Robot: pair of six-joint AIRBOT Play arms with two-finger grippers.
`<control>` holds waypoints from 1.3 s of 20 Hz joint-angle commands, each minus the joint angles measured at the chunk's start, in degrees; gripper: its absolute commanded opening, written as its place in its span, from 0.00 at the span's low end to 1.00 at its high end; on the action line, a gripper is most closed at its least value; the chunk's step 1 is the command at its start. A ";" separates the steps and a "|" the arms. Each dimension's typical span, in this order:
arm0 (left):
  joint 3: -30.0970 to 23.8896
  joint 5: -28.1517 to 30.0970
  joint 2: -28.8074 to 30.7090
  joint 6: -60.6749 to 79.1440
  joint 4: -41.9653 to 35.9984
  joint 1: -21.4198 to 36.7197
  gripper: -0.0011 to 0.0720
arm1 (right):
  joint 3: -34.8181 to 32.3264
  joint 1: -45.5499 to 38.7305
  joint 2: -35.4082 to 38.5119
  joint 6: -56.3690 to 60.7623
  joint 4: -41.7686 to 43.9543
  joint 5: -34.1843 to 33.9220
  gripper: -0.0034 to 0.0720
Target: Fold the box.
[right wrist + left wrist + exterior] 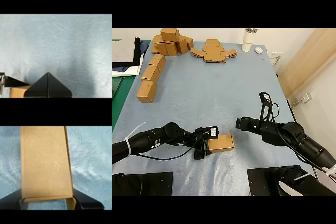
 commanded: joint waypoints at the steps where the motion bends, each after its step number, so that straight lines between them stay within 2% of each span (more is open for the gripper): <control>1: 0.09 0.04 0.00 -0.02 -1.42 -0.04 0.86 | 1.31 -1.07 -3.41 2.47 -0.92 -0.59 0.05; 3: 0.24 0.15 0.09 -0.63 -3.58 0.00 0.86 | 1.31 -1.07 -4.66 4.00 -0.94 -0.50 0.05; 6: 0.50 2.21 1.79 -4.98 -2.82 1.90 0.86 | 1.31 -1.09 -4.98 5.53 -0.98 -0.48 0.05; 8: 0.50 5.20 4.09 -13.09 1.86 5.95 0.86 | 1.31 -1.07 -5.01 5.53 -0.96 -0.48 0.05; 11: 0.48 6.10 7.67 -30.42 15.98 17.90 0.86 | 1.31 -1.09 -5.01 5.53 -1.03 -0.48 0.05; 13: 0.50 2.75 10.16 -40.41 26.29 28.44 0.86 | 1.31 -1.09 -5.01 5.53 -1.64 -0.48 0.05; 15: 0.50 -1.55 12.81 -45.27 33.48 39.47 0.86 | 1.31 -1.09 -5.01 5.53 -2.71 -0.48 0.05; 19: 0.50 -7.21 15.45 -45.64 36.13 58.71 0.86 | 1.31 -1.09 -5.01 5.51 -4.22 -0.48 0.05; 22: 0.50 -6.91 15.43 -45.62 36.11 65.79 0.86 | 1.31 -1.09 -5.01 5.51 -4.61 -0.48 0.05; 26: 0.52 -1.86 12.61 -45.66 35.78 66.16 0.86 | 1.31 -1.09 -5.01 5.51 -4.59 -0.48 0.05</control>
